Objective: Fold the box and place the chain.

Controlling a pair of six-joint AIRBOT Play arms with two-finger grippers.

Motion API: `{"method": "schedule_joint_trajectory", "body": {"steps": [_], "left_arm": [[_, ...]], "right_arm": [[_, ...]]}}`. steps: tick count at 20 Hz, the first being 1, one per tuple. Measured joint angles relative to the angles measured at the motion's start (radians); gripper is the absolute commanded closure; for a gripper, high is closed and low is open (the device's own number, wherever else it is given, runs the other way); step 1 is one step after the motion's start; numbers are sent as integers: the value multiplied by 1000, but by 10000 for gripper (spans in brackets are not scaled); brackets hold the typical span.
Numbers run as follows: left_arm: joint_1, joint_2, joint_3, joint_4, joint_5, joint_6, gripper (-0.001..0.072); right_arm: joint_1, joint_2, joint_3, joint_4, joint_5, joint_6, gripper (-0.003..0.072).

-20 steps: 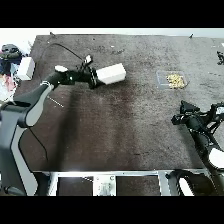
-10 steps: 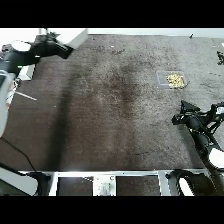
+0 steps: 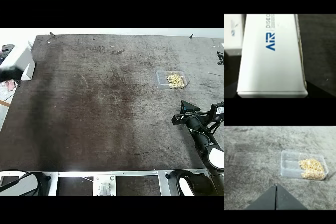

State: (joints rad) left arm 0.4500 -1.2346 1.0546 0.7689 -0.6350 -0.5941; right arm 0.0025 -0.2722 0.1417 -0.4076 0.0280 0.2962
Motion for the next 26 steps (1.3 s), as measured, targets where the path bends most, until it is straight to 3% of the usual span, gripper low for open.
{"method": "schedule_joint_trajectory", "body": {"steps": [4,8,11,21,22,23,24,26], "left_arm": [[180,60,-158,10,-49,51,704],[277,28,-215,12,-80,118,704],[303,-31,-229,13,-102,174,704],[319,-190,-236,10,-36,278,696],[319,-196,-236,10,-32,286,622],[319,-200,-236,11,-31,296,186],[320,-202,-236,12,-30,307,-11],[320,-204,-235,13,-32,319,3]], "right_arm": [[0,0,0,0,0,0,677],[0,0,0,0,0,0,678],[0,0,0,0,-1,0,678],[0,0,0,0,-10,0,678],[0,0,0,0,-10,0,678],[0,0,0,0,-10,0,678],[0,0,0,0,-10,0,678],[0,0,0,0,-10,0,678]]}}
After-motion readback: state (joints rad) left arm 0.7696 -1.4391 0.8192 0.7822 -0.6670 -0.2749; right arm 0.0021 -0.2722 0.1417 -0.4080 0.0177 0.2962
